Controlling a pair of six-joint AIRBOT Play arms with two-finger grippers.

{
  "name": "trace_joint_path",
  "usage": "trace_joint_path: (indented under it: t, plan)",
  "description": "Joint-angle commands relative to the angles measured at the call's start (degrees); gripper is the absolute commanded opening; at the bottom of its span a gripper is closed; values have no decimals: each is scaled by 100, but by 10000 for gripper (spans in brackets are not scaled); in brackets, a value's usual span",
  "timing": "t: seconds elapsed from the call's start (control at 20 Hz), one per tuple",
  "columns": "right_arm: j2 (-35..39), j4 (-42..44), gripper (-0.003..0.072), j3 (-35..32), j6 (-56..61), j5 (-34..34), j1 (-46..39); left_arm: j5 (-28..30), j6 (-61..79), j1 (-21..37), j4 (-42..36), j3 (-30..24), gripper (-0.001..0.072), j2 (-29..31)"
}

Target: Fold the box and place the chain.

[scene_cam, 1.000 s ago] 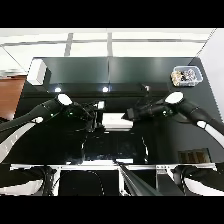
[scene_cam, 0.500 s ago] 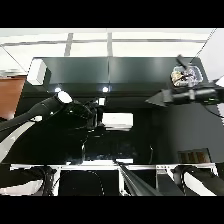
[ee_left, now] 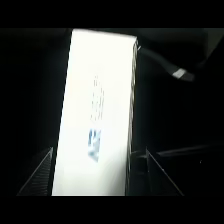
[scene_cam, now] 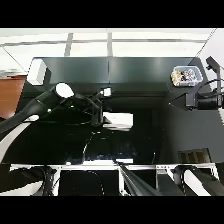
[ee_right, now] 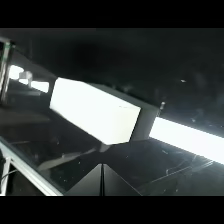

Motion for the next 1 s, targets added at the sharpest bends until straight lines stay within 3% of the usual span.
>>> trace_joint_path:
  t: [0.0,0.25,0.95]
  plan:
    - [35,-46,19,-63,-55,-195,-48,177,-372,-457,-166,455,716,-463]
    - [35,-44,19,-63,-264,-203,-48,125,-505,-514,-573,905,715,-1132]
    - [35,-50,19,-63,-505,-247,-48,-44,-782,-520,-389,905,714,-1158]
